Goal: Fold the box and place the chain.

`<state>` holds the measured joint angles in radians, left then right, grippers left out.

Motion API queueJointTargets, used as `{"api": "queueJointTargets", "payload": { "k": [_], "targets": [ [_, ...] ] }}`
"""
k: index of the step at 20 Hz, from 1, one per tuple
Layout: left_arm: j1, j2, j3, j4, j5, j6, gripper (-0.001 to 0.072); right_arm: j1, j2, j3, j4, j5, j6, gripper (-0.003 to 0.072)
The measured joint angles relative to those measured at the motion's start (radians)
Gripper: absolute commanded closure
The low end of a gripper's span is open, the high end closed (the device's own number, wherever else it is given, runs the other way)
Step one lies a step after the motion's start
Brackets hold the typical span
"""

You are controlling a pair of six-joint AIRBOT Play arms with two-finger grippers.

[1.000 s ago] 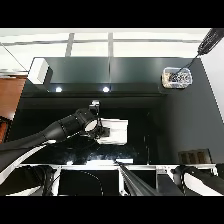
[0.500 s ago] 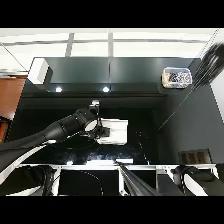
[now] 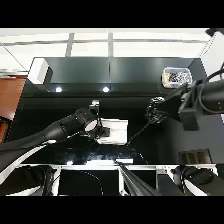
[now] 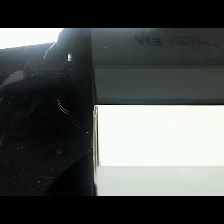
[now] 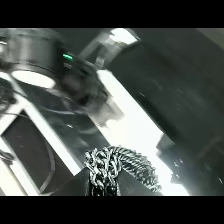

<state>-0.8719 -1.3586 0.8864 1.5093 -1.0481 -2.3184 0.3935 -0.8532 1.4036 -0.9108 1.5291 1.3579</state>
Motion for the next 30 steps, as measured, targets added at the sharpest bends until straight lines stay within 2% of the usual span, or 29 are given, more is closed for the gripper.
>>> {"api": "queueJointTargets", "payload": {
  "k": [9, 15, 18, 21, 26, 30],
  "targets": [
    [0.000, 0.000, 0.000, 0.000, 0.000, 0.000, 0.0681, 0.133, -0.001, -0.026, 0.116, -0.185, -0.017, 0.0674],
    [0.000, 0.000, 0.000, 0.000, 0.000, 0.000, 0.0681, 0.167, -0.013, -0.027, 0.130, -0.304, -0.035, 0.0674],
    [0.000, 0.000, 0.000, 0.000, 0.000, 0.000, 0.0681, 0.171, -0.037, -0.036, 0.123, -0.317, -0.042, 0.0674],
    [0.000, 0.000, 0.000, 0.000, 0.000, 0.000, 0.0681, 0.177, -0.072, -0.093, 0.114, -0.311, -0.043, 0.0674],
    [0.000, 0.000, 0.000, 0.000, 0.000, 0.000, 0.0681, 0.179, -0.107, -0.256, 0.068, -0.315, -0.045, 0.0674],
    [0.000, 0.000, 0.000, 0.000, 0.000, 0.000, 0.0681, 0.183, -0.140, -0.386, 0.077, -0.392, -0.045, 0.0673]
  ]
}}
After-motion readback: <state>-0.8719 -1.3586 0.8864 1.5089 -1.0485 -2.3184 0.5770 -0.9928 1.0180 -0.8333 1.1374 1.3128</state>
